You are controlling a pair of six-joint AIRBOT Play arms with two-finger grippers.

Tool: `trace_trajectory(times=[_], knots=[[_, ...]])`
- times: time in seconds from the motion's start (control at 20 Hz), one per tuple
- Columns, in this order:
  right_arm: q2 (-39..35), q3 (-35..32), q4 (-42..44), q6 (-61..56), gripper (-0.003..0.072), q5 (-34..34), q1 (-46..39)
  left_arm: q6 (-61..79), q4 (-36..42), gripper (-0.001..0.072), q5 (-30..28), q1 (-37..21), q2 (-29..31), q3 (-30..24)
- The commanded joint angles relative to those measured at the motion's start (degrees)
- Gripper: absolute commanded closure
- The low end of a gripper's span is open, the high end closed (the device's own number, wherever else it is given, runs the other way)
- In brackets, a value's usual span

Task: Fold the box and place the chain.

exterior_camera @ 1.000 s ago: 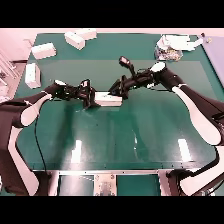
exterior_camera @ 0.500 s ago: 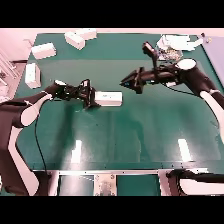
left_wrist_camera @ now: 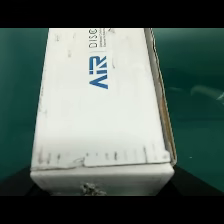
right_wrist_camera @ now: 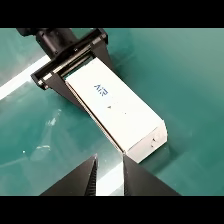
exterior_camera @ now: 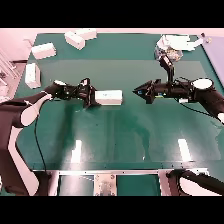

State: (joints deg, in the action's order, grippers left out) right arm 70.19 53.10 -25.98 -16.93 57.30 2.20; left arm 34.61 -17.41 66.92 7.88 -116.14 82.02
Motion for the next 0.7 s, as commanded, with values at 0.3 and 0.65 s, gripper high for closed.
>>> trace_trajectory(times=[0.3, 0.65], knots=[[-0.7, -1.6, -0.2, -2.6, 0.0492, -0.6, -0.4, -12.3, 1.9, 0.0697, -0.5, -4.0, 7.0, -0.1], [-0.7, -4.5, -0.1, -2.6, 0.0492, 0.0, -0.4, -24.6, 0.5, 0.0697, -9.0, -13.5, 18.6, -0.2]])
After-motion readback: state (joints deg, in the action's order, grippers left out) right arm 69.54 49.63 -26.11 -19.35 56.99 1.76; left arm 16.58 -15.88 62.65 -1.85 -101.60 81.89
